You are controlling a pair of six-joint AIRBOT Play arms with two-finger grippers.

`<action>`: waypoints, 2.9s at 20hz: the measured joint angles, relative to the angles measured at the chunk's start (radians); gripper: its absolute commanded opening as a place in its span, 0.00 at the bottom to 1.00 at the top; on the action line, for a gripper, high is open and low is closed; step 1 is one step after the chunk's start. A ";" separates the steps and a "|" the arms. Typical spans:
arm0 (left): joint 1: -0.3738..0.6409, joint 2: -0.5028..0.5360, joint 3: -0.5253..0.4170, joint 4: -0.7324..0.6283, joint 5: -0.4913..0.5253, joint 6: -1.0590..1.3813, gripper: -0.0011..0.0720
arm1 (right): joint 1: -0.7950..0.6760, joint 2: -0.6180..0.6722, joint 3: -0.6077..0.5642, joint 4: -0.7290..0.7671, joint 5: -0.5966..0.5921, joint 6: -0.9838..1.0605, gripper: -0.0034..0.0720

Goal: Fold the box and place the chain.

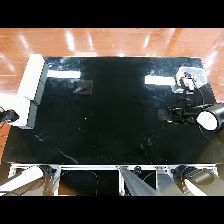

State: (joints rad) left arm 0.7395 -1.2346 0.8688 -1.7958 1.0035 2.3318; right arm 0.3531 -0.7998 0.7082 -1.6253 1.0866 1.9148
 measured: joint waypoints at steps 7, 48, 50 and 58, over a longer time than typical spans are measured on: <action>0.000 -0.006 0.000 -0.002 -0.018 0.002 0.04 | 0.000 0.000 0.000 0.001 0.000 0.000 0.08; -0.069 0.034 0.004 0.029 -0.089 0.018 0.90 | 0.000 0.000 0.000 0.027 -0.012 0.005 0.08; -0.069 0.034 0.004 0.027 -0.079 0.018 0.90 | 0.000 0.000 0.000 0.027 -0.012 0.005 0.08; -0.071 0.064 0.093 -0.069 -0.068 0.002 0.86 | 0.000 0.000 0.002 0.028 -0.012 0.004 0.08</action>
State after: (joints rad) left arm 0.6685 -1.1702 0.9615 -1.8645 0.9352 2.3333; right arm 0.3531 -0.7998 0.7097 -1.5970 1.0748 1.9190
